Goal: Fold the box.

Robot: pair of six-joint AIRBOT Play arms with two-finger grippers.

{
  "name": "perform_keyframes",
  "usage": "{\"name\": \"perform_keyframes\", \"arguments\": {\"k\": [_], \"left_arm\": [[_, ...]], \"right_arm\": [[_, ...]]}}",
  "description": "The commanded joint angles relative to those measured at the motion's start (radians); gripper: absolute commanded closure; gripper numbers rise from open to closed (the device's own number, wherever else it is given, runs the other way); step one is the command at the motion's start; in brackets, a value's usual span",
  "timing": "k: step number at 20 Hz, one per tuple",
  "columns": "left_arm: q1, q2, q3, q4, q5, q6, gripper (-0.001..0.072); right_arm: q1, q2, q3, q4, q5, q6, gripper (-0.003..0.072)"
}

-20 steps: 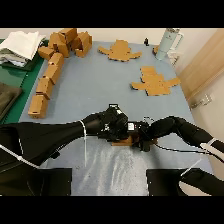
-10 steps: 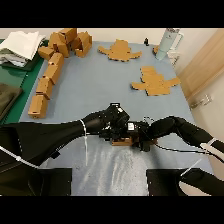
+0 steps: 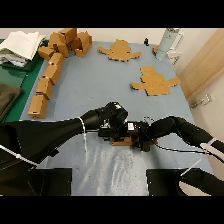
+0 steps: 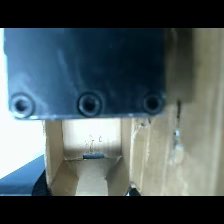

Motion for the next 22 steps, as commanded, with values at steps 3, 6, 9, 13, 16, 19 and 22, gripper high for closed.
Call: {"name": "perform_keyframes", "arguments": {"k": [3, 6, 9, 13, 16, 19, 22], "left_arm": [[0.089, 0.001, 0.004, -0.220, -0.033, 0.158, 0.0311], [0.143, 0.001, 0.004, -0.346, -0.055, 0.272, 0.0311], [0.182, 0.001, 0.004, -0.415, -0.079, 0.333, 0.0311], [0.224, 0.001, 0.004, -0.421, -0.146, 0.360, 0.0311], [0.241, 0.003, 0.004, -0.420, -0.167, 0.383, 0.0308], [0.262, 0.011, 0.004, -0.422, -0.167, 0.391, 0.0094], [0.291, 0.020, 0.005, -0.424, -0.173, 0.395, 0.0094]], "right_arm": [[0.000, 0.001, 0.000, 0.000, 0.000, 0.000, 0.0174], [0.000, 0.001, 0.000, 0.000, 0.000, 0.000, 0.0174], [0.000, 0.001, 0.000, 0.000, 0.000, 0.000, 0.0175], [0.000, 0.001, 0.000, 0.000, 0.000, 0.000, 0.0174], [0.000, 0.001, 0.000, 0.000, 0.000, 0.000, 0.0174], [0.000, 0.001, 0.000, 0.000, 0.000, 0.000, 0.0174], [0.000, 0.001, 0.000, 0.000, 0.000, 0.000, 0.0174]]}}
